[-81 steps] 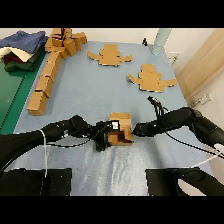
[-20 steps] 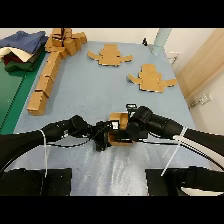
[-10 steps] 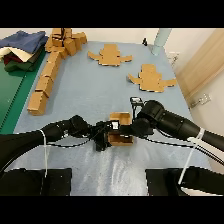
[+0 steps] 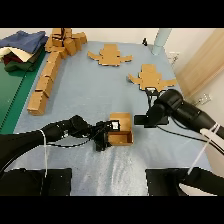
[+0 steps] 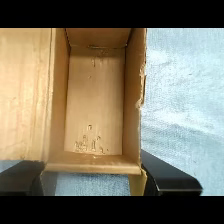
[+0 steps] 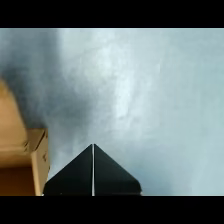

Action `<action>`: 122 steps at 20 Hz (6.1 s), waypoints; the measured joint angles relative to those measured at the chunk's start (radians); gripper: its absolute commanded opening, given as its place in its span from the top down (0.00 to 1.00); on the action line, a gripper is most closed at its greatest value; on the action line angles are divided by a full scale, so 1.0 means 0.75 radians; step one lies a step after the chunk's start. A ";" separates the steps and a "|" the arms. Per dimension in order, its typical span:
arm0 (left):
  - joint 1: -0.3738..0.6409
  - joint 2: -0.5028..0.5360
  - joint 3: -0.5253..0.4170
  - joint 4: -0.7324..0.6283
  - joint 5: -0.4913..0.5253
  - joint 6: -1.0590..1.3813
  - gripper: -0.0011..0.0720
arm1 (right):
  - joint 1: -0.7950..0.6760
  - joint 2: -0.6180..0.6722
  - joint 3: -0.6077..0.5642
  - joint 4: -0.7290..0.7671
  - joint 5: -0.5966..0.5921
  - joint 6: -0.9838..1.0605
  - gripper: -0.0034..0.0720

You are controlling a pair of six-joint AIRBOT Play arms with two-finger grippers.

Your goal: Fold the box.

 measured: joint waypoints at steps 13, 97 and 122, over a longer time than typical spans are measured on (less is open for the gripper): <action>0.000 0.000 0.000 0.000 -0.001 0.001 0.51 | -0.660 -0.597 0.194 1.418 -0.029 -1.394 0.95; 0.000 0.000 0.000 0.000 0.000 0.000 0.51 | 0.432 0.407 -0.597 0.261 1.013 -2.031 0.34; 0.000 0.000 0.000 0.000 0.000 0.001 0.51 | 0.429 0.452 -0.581 0.319 0.938 -2.031 0.68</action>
